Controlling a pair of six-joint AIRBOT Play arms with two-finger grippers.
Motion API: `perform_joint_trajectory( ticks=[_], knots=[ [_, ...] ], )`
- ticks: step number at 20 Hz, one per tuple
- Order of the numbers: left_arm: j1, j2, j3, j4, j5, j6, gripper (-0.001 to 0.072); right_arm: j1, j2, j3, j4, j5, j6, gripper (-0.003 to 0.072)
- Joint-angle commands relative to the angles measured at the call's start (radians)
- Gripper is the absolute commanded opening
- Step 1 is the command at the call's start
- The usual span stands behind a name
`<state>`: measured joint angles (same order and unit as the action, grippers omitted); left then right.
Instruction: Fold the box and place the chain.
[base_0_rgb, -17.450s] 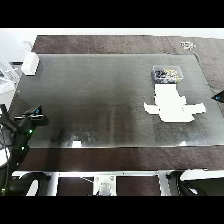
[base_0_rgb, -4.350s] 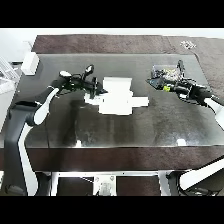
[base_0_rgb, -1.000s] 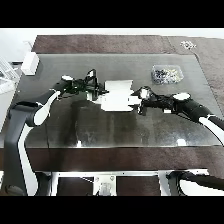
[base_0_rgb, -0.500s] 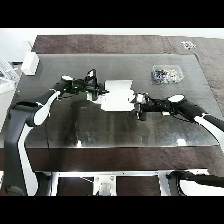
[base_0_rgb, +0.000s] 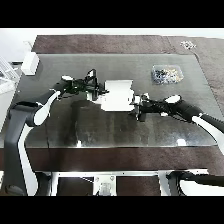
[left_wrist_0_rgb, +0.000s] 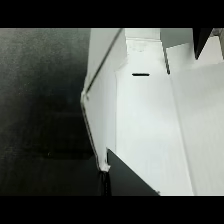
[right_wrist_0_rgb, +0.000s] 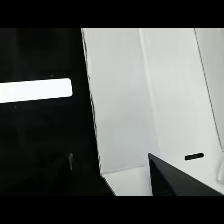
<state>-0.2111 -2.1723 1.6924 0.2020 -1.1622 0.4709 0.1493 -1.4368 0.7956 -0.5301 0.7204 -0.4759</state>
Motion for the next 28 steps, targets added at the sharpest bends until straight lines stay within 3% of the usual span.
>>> perform_joint_trajectory(
  ticks=[1, 4, 13, 22, 24, 25, 28],
  knots=[
    [0.0, 0.0, 0.0, 0.0, 0.0, 0.001, 0.0022, 0.012, -0.021, 0.001, -0.006, -0.057, 0.005, 0.0581],
    [0.0, 0.0, 0.0, 0.0, 0.0, 0.0, 0.0022, 0.026, -0.029, 0.003, -0.002, -0.106, 0.0, 0.0581],
    [0.0, 0.0, 0.0, 0.0, 0.0, 0.001, 0.0022, 0.012, -0.03, 0.113, -0.001, -0.106, -0.037, 0.0582],
    [0.0, 0.0, 0.0, 0.0, 0.0, 0.001, 0.0022, -0.073, -0.137, 0.27, 0.006, 0.13, -0.086, 0.0647],
    [0.0, 0.0, 0.0, 0.0, 0.0, 0.001, 0.0022, -0.091, -0.151, 0.302, 0.005, 0.135, -0.091, 0.0654],
    [0.0, 0.0, 0.0, 0.0, 0.0, 0.001, 0.0022, -0.099, -0.152, 0.309, 0.005, 0.135, -0.106, 0.0693],
    [0.0, 0.0, 0.0, 0.0, 0.0, 0.001, 0.0022, -0.103, -0.157, 0.317, 0.002, 0.138, -0.128, 0.0693]
  ],
)
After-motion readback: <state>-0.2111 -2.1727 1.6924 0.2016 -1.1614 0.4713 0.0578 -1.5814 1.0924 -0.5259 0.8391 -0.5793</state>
